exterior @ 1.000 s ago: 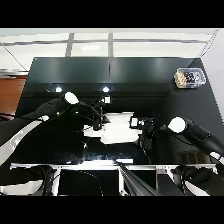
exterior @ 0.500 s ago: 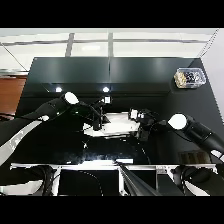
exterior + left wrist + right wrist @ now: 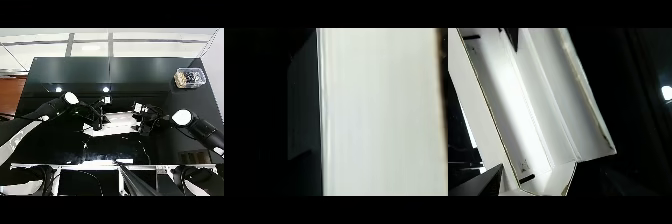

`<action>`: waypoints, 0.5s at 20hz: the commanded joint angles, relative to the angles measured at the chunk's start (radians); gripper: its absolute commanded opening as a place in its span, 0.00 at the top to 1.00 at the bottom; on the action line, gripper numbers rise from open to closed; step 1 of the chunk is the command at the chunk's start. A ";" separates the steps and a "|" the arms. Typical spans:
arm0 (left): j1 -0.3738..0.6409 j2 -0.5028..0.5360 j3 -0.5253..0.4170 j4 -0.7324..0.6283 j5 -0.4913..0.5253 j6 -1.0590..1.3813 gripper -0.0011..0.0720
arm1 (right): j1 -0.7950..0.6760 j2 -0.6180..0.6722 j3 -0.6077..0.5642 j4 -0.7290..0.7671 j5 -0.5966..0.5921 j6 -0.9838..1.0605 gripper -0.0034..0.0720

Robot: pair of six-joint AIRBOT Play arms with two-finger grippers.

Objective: Fold the box and place the chain.

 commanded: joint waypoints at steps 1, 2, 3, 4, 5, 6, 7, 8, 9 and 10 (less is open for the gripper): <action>0.000 0.003 0.002 -0.001 -0.001 0.001 0.94 | -0.011 -0.004 0.002 0.051 0.006 -0.039 0.01; 0.000 0.003 0.002 -0.001 -0.001 0.001 0.94 | -0.013 -0.011 0.002 0.074 0.009 -0.045 0.01; 0.000 0.003 0.003 -0.001 -0.001 0.001 0.94 | -0.013 -0.024 0.002 0.116 0.016 -0.069 0.01; 0.000 0.003 0.004 -0.001 -0.002 0.000 0.94 | -0.013 -0.040 0.001 0.157 0.020 -0.092 0.01; -0.002 0.005 0.004 -0.001 -0.002 0.000 0.94 | -0.013 -0.057 0.001 0.198 0.023 -0.116 0.01; -0.002 0.008 0.004 -0.001 -0.002 0.000 0.94 | -0.013 -0.069 0.001 0.210 0.026 -0.135 0.01; -0.002 0.013 0.004 -0.001 -0.002 0.001 0.94 | -0.013 -0.074 0.001 0.209 0.026 -0.142 0.01; -0.002 0.015 0.004 -0.001 -0.002 0.001 0.94 | -0.013 -0.076 0.001 0.209 0.032 -0.142 0.01; -0.002 0.016 0.004 -0.001 -0.002 0.001 0.94 | -0.013 -0.080 0.001 0.209 0.050 -0.142 0.01; -0.002 0.016 0.004 0.000 -0.001 0.001 0.94 | -0.013 -0.087 0.001 0.209 0.075 -0.142 0.01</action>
